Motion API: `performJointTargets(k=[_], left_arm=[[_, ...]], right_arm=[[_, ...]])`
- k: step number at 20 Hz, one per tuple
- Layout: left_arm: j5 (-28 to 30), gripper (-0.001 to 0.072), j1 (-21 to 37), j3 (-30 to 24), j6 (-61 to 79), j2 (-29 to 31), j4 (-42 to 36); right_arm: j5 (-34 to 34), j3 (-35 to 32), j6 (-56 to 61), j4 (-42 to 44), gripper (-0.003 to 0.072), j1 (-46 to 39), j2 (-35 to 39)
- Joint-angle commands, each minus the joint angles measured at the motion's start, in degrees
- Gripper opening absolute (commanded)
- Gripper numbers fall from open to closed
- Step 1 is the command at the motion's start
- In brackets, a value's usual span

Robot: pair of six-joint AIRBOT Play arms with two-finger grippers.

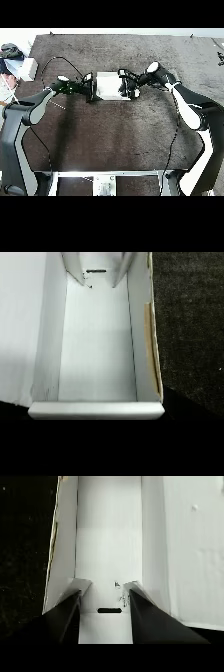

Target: Fold the box and place the chain.

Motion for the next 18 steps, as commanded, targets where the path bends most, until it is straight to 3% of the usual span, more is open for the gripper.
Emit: performJointTargets(k=[1, 2, 3, 4, 12, 18], left_arm=[[0.0, 0.0353, 0.0, 0.0, 0.0, 0.0, 0.0], [0.0, 0.0352, 0.0, 0.0, 0.0, 0.0, 0.0], [0.0, 0.0353, 0.0, 0.0, 0.0, 0.0, 0.0], [0.0, 0.0353, 0.0, 0.0, 0.0, 0.0, 0.0], [0.0, 0.0353, 0.0, 0.0, 0.0, 0.0, 0.0], [0.0, 0.0352, 0.0, 0.0, 0.0, 0.0, 0.0]], right_arm=[[0.0, 0.0, 2.9, -0.6, 0.0338, -0.5, 0.5], [0.0, 0.0, 5.0, -1.8, 0.0336, -0.7, 0.7], [0.0, 0.1, 7.2, -3.7, 0.0143, -0.9, 1.1], [0.1, 0.1, 9.7, -5.6, 0.0021, -1.2, 1.6], [2.5, 0.1, 23.8, -7.7, 0.0020, -5.3, 7.4], [2.1, 0.1, 52.5, -7.7, 0.0015, -12.1, 8.3]])
